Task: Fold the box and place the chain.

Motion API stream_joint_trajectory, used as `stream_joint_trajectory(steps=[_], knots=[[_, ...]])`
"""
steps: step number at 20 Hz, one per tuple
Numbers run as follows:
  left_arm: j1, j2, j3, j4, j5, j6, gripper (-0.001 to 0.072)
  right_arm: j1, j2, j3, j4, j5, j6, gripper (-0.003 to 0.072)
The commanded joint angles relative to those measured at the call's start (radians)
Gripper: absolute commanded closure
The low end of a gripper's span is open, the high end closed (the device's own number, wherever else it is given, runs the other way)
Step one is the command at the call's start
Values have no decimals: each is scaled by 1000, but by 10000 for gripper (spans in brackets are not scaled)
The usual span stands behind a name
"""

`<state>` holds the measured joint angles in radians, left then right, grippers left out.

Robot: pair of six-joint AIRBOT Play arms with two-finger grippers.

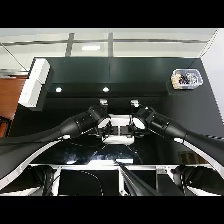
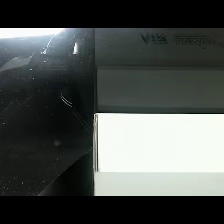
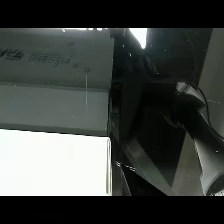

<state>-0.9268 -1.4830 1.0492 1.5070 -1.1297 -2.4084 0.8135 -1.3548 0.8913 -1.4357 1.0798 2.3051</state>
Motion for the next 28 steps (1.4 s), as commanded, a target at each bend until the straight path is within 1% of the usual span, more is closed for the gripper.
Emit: stream_joint_trajectory(steps=[1, 5, 6, 7, 11, 12, 13, 14, 16, 18, 20, 23, 25, 27, 28], knots=[[0, 0, 0, 3, 0, 0, 677, 1, -8, 1, 13, -1, -9, 444], [0, 0, 0, 3, 0, 0, 678, 1, -8, 1, 14, -3, -9, 447], [0, 0, 0, 3, 0, 0, 678, 1, -8, 1, 14, -3, -10, 626], [0, 0, 0, 3, 0, 0, 678, 3, -8, 1, 14, -4, -12, 671], [0, 0, 0, 3, 0, 0, 678, 11, -8, 1, 8, -9, -5, 671], [0, 0, 0, 3, -2, 0, 677, 11, -6, 1, 3, -5, -6, 619], [0, 0, 0, 3, -2, 0, 677, 9, -2, 1, 2, 10, -5, 401], [0, 0, 0, 3, -2, 0, 677, 5, 4, 2, 2, 25, -15, 351], [0, 0, 0, 3, -2, 0, 678, 3, 37, 3, 3, 58, -49, 351], [0, 0, 0, 3, -4, 0, 678, 3, 103, 13, 1, 98, -90, 351], [0, 0, 0, 3, -5, 0, 677, -8, 194, 33, -9, 132, -118, 351], [0, 0, 0, 3, -5, 0, 678, -80, 354, 42, -50, 119, -143, 351], [0, 0, 0, 3, -5, 0, 677, -176, 431, 42, -153, 121, -173, 351], [0, 0, 0, 3, -4, 0, 677, -292, 450, 42, -340, 127, -179, 352], [0, 0, 0, 3, -5, 0, 677, -353, 446, 39, -426, 109, -196, 353]])
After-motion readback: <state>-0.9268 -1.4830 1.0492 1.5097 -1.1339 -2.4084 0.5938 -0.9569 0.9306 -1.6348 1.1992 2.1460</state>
